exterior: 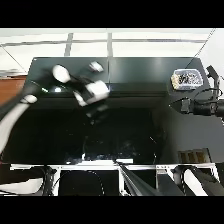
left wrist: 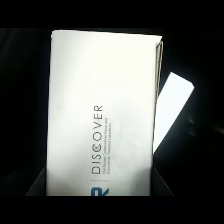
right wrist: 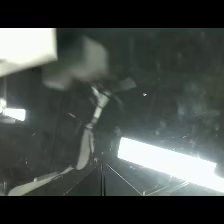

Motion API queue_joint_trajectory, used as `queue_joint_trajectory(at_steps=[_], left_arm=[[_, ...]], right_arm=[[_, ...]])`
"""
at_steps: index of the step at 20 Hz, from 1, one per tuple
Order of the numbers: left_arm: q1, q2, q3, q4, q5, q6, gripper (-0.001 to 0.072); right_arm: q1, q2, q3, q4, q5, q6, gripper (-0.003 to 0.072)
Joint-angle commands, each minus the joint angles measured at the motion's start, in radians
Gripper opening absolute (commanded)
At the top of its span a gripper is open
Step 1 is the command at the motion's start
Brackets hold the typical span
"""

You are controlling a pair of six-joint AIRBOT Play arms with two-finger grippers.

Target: Fold the box and place the chain.

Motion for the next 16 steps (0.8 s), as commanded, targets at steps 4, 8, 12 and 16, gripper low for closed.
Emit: queue_joint_trajectory(at_steps=[4,8,12,16], left_arm=[[0.570,-0.156,0.253,0.082,-0.006,-0.328,0.0388],[0.626,-0.390,0.495,0.129,-0.013,-0.340,0.0389],[0.625,-0.565,0.681,0.109,-0.005,-0.377,0.0390],[0.617,-0.612,0.784,0.087,-0.050,-0.385,0.0715]], right_arm=[[0.002,0.001,0.000,0.001,-0.058,0.069,0.0016],[0.002,0.001,0.000,0.001,-0.093,0.146,0.0016],[0.003,0.001,0.000,0.001,-0.101,0.185,0.0016],[0.009,0.000,-0.011,0.000,-0.157,0.185,0.0016]])
